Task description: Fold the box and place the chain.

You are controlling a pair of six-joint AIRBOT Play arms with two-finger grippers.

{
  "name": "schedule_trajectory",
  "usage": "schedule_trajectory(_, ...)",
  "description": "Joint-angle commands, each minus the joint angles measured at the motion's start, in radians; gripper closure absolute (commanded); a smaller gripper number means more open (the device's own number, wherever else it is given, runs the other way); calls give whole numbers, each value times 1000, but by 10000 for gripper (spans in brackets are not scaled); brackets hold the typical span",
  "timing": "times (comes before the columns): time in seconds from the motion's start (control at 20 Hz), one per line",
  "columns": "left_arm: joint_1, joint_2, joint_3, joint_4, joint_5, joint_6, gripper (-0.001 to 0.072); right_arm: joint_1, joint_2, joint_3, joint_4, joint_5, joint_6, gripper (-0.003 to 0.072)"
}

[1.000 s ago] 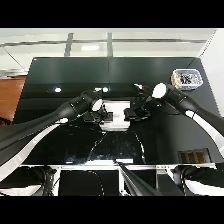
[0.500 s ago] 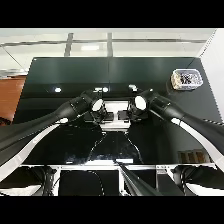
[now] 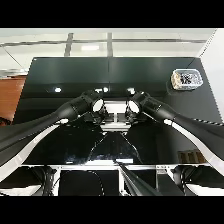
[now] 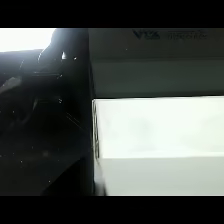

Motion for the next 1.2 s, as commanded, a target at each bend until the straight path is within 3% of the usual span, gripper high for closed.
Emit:
schedule_trajectory(0.0,0,0,0,3,-1,0,682,2,-2,8,-5,6,16,503)
schedule_trajectory(0.25,0,0,0,3,0,0,682,0,-2,29,-2,6,20,483)
schedule_trajectory(0.3,0,0,0,3,0,0,682,-1,-2,29,8,5,20,506)
schedule_trajectory(0.35,0,0,0,3,0,0,682,-2,-2,29,16,5,20,666)
schedule_trajectory(0.5,0,-1,0,3,0,0,682,-2,-2,29,26,-3,20,668)
schedule_trajectory(0.55,0,-4,0,2,-1,0,682,-2,-2,29,26,-2,24,656)
schedule_trajectory(0.6,0,-7,0,3,-1,0,682,-2,0,32,26,5,29,425)
schedule_trajectory(0.65,0,-9,0,2,-1,0,682,-5,6,40,26,21,27,332)
schedule_trajectory(0.75,0,-11,0,2,0,0,682,-20,44,63,20,76,-26,332)
schedule_trajectory(0.9,0,-11,0,2,-1,0,682,-81,205,73,-27,156,-133,332)
schedule_trajectory(1.05,0,-11,0,3,0,0,682,-187,351,70,-368,194,-143,333)
schedule_trajectory(1.15,0,-11,0,3,-1,0,682,-296,361,59,-584,146,-142,333)
